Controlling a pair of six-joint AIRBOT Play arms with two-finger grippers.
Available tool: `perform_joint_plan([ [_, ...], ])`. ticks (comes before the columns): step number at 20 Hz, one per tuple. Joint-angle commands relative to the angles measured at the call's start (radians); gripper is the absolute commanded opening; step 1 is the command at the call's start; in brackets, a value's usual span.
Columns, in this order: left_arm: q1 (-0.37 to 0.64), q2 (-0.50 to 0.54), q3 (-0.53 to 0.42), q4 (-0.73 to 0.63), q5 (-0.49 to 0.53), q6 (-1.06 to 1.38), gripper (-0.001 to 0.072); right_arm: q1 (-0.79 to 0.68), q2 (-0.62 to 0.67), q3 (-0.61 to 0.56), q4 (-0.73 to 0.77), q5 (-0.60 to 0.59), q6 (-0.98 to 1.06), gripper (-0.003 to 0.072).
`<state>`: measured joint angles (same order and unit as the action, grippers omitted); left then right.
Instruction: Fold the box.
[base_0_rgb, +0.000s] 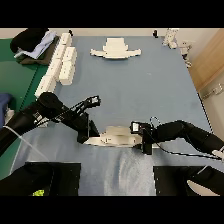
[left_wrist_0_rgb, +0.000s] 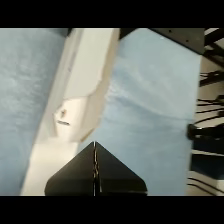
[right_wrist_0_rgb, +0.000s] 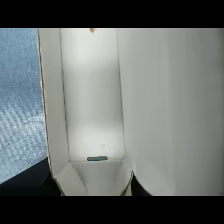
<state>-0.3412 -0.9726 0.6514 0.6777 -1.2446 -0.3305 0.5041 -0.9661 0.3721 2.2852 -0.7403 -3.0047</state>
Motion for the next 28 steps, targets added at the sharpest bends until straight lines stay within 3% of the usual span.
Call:
perform_joint_plan([
  [1,-0.031,0.056,0.001,0.029,-0.107,-0.326,0.0012,0.000,0.000,0.000,0.000,-0.002,0.000,0.0514],
  [6,-0.185,0.055,0.001,-0.029,-0.008,-0.532,0.0012,0.000,0.000,0.000,0.001,-0.002,0.000,0.0514],
  [9,-0.229,0.055,0.001,-0.099,0.081,-0.534,0.0013,0.000,0.000,0.000,0.000,-0.002,0.000,0.0514],
  [19,-0.239,-0.007,0.008,-0.164,0.266,-0.534,0.0012,0.001,0.000,0.001,-0.024,0.005,0.000,0.0514],
  [28,-0.239,-0.038,0.018,-0.209,0.312,-0.554,0.0012,0.028,0.000,0.001,-0.039,0.009,0.000,0.0514],
])
